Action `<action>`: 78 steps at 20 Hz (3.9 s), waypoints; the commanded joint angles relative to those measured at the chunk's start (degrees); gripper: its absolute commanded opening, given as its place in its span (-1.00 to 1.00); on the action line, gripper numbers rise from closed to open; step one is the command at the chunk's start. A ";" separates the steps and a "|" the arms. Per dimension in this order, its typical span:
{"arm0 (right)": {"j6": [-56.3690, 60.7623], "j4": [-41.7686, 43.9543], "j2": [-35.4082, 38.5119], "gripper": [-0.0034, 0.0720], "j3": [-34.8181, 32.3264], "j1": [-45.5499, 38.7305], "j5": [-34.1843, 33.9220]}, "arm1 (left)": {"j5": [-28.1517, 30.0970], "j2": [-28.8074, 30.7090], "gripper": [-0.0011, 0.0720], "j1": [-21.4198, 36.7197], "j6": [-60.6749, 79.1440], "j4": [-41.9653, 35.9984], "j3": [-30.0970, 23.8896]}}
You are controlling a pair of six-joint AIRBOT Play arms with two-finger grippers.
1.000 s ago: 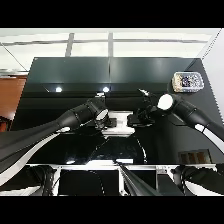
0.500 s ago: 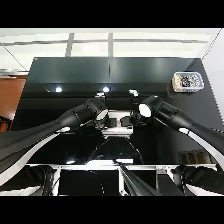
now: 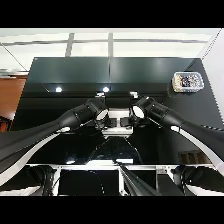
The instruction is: Fold the box and place the chain.
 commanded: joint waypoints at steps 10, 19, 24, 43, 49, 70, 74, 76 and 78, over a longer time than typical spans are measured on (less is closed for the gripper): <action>1.97 1.05 -0.81 -0.51 0.15 0.07 -0.55 | -0.02 0.02 -0.91 0.04 0.02 0.02 0.04; -0.20 0.83 2.73 0.10 0.20 -0.46 0.22 | -0.04 0.02 -0.91 0.04 0.02 0.02 0.04; -1.46 -9.79 17.07 0.09 0.20 -1.77 3.98 | -0.02 0.02 -0.91 0.04 0.02 0.04 0.04; 3.50 10.38 -14.58 0.68 29.81 -55.21 -5.05 | 0.17 0.02 -0.91 0.04 0.02 0.07 0.04; 4.09 10.95 -18.95 0.68 29.90 -55.10 -6.25 | 0.11 0.02 -0.91 0.04 0.02 0.04 0.04; -19.52 14.16 -14.23 -0.89 39.36 -55.10 2.91 | 0.13 0.02 -0.91 0.04 0.02 0.04 0.04; -27.10 13.68 -3.82 -0.89 39.36 -55.10 2.80 | 0.15 0.02 -0.91 0.04 0.02 0.04 0.04; -29.03 13.73 1.73 -0.89 39.36 -55.08 1.70 | 0.15 0.02 -0.91 0.04 0.02 0.04 0.04; -31.12 14.36 7.08 -0.89 39.36 -55.08 1.18 | 0.15 0.02 -0.91 0.04 0.02 0.04 0.04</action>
